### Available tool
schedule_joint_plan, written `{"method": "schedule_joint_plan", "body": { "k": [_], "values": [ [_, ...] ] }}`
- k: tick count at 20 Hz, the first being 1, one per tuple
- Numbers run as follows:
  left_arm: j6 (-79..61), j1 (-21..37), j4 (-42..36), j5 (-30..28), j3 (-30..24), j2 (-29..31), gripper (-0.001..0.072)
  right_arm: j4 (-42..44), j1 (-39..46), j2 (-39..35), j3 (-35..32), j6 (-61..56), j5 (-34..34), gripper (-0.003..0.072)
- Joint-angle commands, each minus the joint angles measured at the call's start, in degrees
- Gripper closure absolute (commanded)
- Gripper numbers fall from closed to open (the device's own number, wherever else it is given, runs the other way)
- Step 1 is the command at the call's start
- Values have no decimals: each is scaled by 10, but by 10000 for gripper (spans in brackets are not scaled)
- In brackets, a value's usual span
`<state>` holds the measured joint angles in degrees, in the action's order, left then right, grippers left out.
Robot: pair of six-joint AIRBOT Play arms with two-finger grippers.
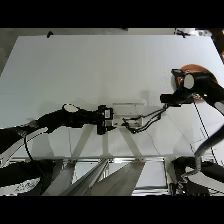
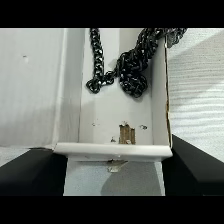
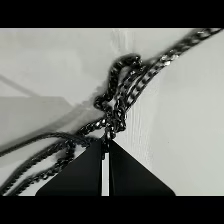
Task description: Fold the box and place the chain.
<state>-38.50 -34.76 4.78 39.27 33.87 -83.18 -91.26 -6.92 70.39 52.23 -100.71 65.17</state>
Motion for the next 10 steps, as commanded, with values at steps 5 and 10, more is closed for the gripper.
{"method": "schedule_joint_plan", "body": {
  "k": [5,10],
  "values": [
    [0,0,0,0,0,0,321,5,-94,-264,1,7,2,676],
    [0,0,0,0,0,0,321,6,-216,-396,1,0,-33,676]
  ]
}}
